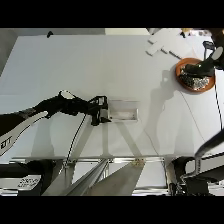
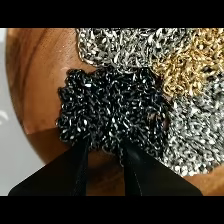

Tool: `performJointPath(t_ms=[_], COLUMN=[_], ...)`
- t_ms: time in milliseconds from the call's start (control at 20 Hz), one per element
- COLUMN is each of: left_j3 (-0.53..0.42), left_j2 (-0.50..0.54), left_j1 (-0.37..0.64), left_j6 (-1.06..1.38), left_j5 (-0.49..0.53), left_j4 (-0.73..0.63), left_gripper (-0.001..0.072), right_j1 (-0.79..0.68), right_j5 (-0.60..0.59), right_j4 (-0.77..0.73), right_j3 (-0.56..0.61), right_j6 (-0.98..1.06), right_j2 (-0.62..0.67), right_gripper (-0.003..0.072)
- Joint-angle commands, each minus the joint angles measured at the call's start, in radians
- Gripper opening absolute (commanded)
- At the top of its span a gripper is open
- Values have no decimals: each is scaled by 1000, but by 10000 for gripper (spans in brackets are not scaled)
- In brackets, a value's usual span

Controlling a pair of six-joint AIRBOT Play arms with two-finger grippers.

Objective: Fold the box and place the chain.

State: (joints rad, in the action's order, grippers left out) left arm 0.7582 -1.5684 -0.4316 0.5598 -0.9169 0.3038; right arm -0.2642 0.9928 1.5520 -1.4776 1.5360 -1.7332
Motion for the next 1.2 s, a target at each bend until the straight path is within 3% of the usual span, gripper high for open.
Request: performJointPath(t_ms=[0, 300, 450, 700, 750, 800, 850, 1150], left_j3=[0, 0, 0, 0, 0, 0, 0, 0], left_j2=[0, 0, 0, 0, 0, 0, 0, 0], left_j1=[0, 0, 0, 0, 0, 0, 0, 0], left_j6=[0, 0, 0, 0, 0, 0, 0, 0], left_j5=[0, 0, 0, 0, 0, 0, 0, 0], left_j4=[0, 0, 0, 0, 0, 0, 0, 0], left_gripper=[69, 69, 69, 69, 69, 69, 69, 69], right_j1=[-5, -5, -5, -5, -5, -5, -5, -5], right_j5=[-66, -90, -84, -56, -53, -48, -37, 18], right_j4=[-23, -44, -45, -44, -43, -37, -36, -28], right_j3=[-5, -5, -5, -4, -5, -5, -5, -5], right_j6=[0, 0, 0, 8, 8, 8, 7, -56], right_j2=[-48, -50, -51, -89, -88, -86, -81, 96], right_gripper=[211, 188, 115, 115, 91, 19, 17, 16])
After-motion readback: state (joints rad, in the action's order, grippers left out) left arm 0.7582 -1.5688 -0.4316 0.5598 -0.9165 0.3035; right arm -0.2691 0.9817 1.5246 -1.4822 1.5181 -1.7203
